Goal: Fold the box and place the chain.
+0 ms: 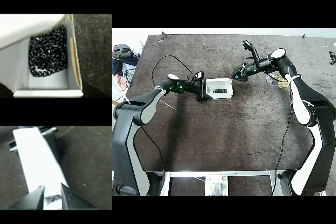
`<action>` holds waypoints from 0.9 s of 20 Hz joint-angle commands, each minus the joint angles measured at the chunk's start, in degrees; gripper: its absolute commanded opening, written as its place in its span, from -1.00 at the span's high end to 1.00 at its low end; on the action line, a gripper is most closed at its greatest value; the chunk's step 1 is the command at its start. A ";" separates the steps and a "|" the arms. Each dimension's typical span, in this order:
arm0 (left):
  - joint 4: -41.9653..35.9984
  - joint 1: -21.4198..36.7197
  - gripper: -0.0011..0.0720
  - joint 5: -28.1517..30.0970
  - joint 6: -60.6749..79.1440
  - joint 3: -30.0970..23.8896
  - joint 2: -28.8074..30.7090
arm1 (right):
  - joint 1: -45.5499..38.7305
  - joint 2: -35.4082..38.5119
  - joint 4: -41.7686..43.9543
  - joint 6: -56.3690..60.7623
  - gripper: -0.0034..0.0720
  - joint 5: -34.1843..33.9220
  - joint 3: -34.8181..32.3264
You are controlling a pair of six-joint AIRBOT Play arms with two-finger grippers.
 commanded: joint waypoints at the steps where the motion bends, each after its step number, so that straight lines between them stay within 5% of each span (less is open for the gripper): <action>1: 0.00 0.00 0.32 0.00 0.00 0.04 0.00 | 1.46 0.44 -0.68 -1.42 0.27 3.56 0.04; 7: 0.00 0.00 0.32 0.00 0.00 0.04 0.00 | 6.10 0.44 -10.32 -2.19 0.27 0.11 0.04; 18: 0.00 0.00 0.32 0.00 0.00 0.04 0.00 | 9.55 0.28 -10.54 -11.67 0.26 -2.19 0.04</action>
